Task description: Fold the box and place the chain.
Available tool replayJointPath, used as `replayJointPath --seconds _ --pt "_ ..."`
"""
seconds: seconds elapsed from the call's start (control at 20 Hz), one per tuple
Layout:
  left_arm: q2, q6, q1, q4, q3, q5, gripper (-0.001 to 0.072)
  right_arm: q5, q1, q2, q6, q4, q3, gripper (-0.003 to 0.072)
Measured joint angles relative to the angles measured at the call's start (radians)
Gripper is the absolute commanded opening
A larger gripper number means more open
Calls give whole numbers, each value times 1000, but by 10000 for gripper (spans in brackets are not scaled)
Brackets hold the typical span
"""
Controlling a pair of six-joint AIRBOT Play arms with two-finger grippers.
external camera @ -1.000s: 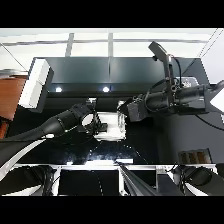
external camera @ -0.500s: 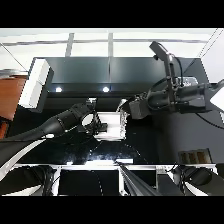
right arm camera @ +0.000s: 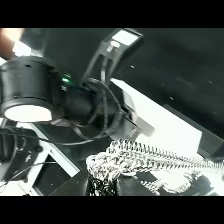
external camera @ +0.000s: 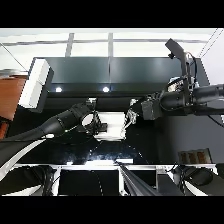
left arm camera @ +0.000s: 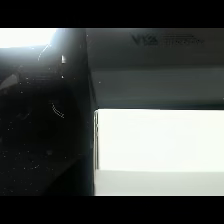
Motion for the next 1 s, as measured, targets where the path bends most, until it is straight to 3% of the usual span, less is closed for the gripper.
replayJointPath --seconds 0.55,0.9,0.95,1.0 --pt "0 0 0 0 0 0 31 -171 114 -79 -26 102 0 22" --pt "0 0 0 0 0 0 31 -161 123 -163 -18 43 -72 25" --pt "0 0 0 0 0 1 31 -160 123 -169 -13 28 -93 138" --pt "0 0 0 0 0 1 31 -162 123 -174 -11 16 -111 426"
